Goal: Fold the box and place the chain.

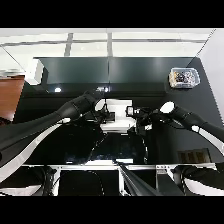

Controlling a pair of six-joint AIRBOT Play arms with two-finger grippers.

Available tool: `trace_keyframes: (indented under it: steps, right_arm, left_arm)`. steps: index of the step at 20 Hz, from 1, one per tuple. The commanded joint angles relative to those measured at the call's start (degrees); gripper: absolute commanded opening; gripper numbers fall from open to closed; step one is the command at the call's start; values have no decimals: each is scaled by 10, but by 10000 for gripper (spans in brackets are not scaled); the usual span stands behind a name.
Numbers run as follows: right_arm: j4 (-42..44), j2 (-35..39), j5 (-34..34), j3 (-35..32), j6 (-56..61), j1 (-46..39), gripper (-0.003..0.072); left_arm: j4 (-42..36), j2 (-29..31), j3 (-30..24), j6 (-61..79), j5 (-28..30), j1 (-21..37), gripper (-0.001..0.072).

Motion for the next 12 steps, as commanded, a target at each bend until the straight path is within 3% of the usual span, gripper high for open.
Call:
trace_keyframes:
  steps: [1, 2, 3, 5, 7, 8, 9, 12]
  right_arm:
    - [1, 0, -3, 0, 1, 0, 168]
    - [1, 0, -3, 0, 1, 0, 168]
    - [1, 0, -3, 0, 1, 0, 168]
    - [1, 0, -3, 0, 1, 0, 168]
    - [1, 0, -3, 0, 1, 0, 168]
    - [1, 0, -3, 0, 1, 0, 168]
    - [1, 0, -3, 0, 1, 0, 168]
    - [1, 0, -3, 0, 1, 0, 168]
  left_arm:
    - [-14, -1, 1, -2, 10, -1, 46]
    - [-17, -1, 1, -2, 10, -1, 193]
    - [-19, -1, 1, -2, 10, -1, 403]
    - [-21, -1, 1, -2, 6, -1, 443]
    - [-21, -1, 1, -3, 5, -1, 411]
    - [-20, -1, 1, -3, 6, -1, 200]
    - [-21, -1, 1, -3, 6, -1, 57]
    - [-29, -3, 1, -3, 5, 0, 25]
